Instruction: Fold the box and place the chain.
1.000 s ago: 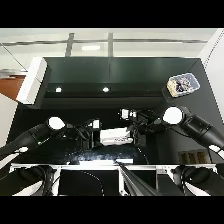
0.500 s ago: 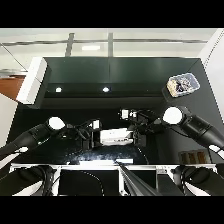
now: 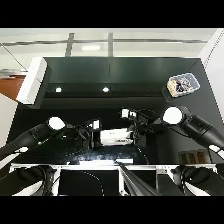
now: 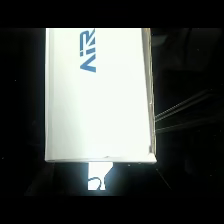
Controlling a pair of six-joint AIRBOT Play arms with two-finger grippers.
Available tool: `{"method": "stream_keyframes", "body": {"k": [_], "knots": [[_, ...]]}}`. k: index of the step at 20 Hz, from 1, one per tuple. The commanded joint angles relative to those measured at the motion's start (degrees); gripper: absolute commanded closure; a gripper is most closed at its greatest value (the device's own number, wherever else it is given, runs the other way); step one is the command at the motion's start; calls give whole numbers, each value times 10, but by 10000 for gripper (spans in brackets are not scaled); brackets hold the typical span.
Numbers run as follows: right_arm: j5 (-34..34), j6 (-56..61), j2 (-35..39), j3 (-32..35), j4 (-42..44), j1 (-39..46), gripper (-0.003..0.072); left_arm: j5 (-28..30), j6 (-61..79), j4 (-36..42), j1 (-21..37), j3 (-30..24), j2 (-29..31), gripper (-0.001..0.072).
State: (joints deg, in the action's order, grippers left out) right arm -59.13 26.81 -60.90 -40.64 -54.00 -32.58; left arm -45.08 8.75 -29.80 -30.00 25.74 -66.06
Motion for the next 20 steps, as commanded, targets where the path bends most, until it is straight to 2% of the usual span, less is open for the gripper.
{"method": "stream_keyframes", "body": {"k": [1, 6, 7, 8, 20], "knots": [[-7, 9, 0, 0, -2, -1, 358, 1, 0, 0, 0, 0, 0, 233], [-7, 9, 0, 0, -3, -1, 355, 1, 0, 0, 0, 0, 0, 233], [-7, 9, 0, 0, -3, -1, 272, 1, 0, 0, 0, 0, 0, 233], [-6, 11, 0, 0, -3, -1, 261, 1, 0, 0, 0, 0, 0, 233], [-6, 17, -3, 4, -8, -4, 262, 1, 0, 0, 0, 0, 0, 233]]}}
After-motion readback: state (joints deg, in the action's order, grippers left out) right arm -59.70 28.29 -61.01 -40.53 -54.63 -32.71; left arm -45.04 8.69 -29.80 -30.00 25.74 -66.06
